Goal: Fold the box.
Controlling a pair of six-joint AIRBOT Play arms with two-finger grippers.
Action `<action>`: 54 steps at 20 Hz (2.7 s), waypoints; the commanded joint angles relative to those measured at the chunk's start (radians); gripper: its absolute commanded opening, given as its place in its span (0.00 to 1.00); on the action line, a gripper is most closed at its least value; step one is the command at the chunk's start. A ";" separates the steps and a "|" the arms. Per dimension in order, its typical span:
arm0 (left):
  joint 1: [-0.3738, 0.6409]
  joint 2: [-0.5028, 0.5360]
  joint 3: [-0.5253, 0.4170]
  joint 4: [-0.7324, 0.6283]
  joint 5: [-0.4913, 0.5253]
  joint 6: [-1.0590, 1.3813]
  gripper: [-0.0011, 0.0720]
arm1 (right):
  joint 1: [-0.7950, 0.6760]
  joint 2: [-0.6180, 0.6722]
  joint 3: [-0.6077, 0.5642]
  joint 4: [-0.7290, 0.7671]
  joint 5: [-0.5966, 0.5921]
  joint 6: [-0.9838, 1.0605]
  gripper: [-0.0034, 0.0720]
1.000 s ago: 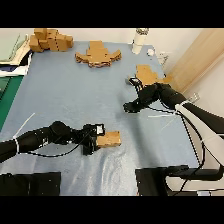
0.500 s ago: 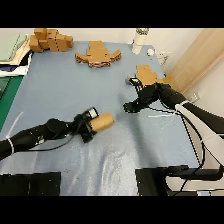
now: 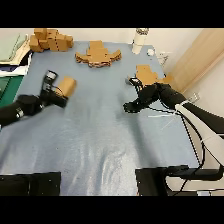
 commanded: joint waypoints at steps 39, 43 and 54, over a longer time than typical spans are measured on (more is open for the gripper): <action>0.351 -0.224 0.772 0.378 -0.834 -0.556 0.03 | 0.000 -0.001 0.001 0.000 0.001 0.000 0.05; 0.269 -0.165 0.760 0.373 -1.072 -0.625 0.03 | 0.000 -0.001 0.001 0.000 0.001 0.000 0.05; -0.244 0.126 0.118 0.446 -0.813 -0.752 0.03 | 0.000 -0.001 0.001 0.000 0.001 0.000 0.05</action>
